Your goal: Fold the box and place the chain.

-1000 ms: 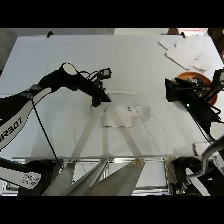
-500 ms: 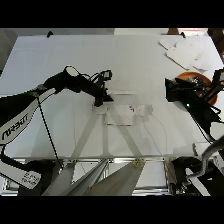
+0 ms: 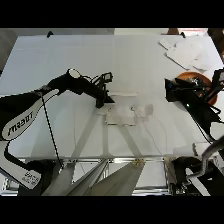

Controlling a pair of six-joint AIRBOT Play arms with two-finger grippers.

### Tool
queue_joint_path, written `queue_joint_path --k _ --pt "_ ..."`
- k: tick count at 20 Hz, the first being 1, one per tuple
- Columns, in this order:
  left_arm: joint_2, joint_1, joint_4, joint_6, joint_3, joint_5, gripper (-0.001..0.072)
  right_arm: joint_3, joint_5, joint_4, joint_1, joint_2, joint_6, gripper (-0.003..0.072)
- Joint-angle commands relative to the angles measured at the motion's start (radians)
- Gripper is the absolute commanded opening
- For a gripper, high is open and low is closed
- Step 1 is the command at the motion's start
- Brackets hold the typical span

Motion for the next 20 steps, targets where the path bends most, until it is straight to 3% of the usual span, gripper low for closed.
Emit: queue_joint_path --k 1,6,9,10,12,18,20 --pt "-0.004 0.000 0.003 0.002 -0.001 0.000 0.0005 0.001 0.000 0.000 0.000 0.001 0.000 0.0454" --pt "-0.004 -0.001 0.003 0.002 -0.001 0.001 0.0005 0.016 0.043 -0.015 0.000 0.016 -0.019 0.0467" --pt "-0.004 -0.001 0.003 0.002 -0.001 0.000 0.0005 0.103 0.308 -0.122 0.000 0.039 -0.069 0.0500" --pt "-0.004 -0.001 0.003 0.002 -0.001 0.001 0.0005 0.133 0.406 -0.151 0.000 0.048 -0.089 0.0582" --pt "-0.004 -0.001 0.003 0.002 -0.001 0.001 0.0005 0.183 0.585 -0.222 0.000 0.071 -0.128 0.0599" --pt "-0.004 -0.001 0.003 0.002 -0.001 0.001 0.0005 0.219 1.012 -0.322 0.000 0.111 -0.198 0.0628" --pt "-0.004 -0.001 0.003 0.002 -0.001 0.001 0.0005 0.219 1.102 -0.325 0.002 0.111 -0.343 0.0692"
